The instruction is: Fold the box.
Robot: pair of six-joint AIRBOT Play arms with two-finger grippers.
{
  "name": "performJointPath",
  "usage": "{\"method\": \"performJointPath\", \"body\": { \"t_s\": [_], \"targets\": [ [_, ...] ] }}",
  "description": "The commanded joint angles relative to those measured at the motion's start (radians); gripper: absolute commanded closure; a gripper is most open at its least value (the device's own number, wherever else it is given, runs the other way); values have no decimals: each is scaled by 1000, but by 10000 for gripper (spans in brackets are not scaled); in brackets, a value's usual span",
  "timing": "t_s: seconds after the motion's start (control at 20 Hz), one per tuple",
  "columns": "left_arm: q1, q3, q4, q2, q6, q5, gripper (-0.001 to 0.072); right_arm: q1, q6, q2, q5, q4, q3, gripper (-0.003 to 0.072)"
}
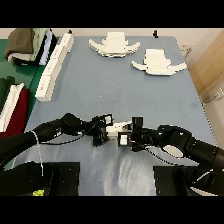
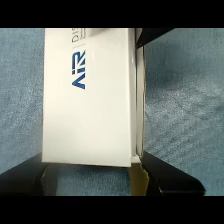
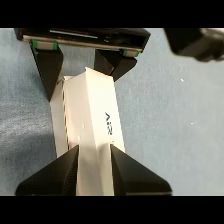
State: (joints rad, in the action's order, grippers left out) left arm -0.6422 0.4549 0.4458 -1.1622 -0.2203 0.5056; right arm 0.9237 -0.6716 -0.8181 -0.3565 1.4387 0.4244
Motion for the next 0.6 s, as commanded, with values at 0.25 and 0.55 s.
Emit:
{"method": "performJointPath", "body": {
  "t_s": [0.25, 0.55],
  "targets": [
    [0, -1, -1, 0, 1, 0, 255, 1, 0, 27, -13, -47, 0, 382],
    [0, -1, -1, 0, 1, 0, 255, -1, -177, 147, -21, -49, 0, 391]
  ]
}}
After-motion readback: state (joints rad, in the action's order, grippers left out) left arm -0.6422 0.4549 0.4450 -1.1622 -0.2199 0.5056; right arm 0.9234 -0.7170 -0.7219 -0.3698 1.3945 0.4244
